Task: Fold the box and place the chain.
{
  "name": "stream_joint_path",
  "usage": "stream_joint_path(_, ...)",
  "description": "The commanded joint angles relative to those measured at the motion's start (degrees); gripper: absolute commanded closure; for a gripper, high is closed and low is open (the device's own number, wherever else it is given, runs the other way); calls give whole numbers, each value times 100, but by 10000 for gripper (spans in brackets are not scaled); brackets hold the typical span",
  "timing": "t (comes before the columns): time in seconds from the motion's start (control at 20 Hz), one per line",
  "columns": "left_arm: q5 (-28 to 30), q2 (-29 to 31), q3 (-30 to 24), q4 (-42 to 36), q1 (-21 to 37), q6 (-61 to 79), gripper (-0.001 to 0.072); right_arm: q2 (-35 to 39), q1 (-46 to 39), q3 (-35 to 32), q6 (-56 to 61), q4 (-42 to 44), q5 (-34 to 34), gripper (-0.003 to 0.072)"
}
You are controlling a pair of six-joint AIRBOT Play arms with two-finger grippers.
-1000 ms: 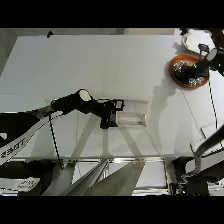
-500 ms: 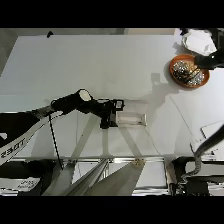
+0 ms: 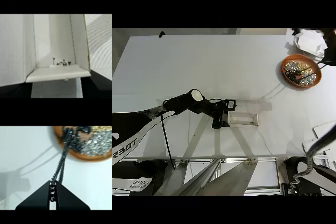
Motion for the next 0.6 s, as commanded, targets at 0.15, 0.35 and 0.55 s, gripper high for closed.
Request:
stream_joint_path(0.15, 0, 2, 7, 0, 0, 0, 371, 1097, 0, -17, -260, 1729, 1464, 670)
stream_joint_path(0.35, 0, 2, 7, 2, 0, 0, 371, 1738, 439, -181, -195, 1773, 1480, 670)
stream_joint_path(0.55, 0, 2, 7, 2, 2, 0, 371, 2299, 1300, -927, -46, 1768, 1296, 670)
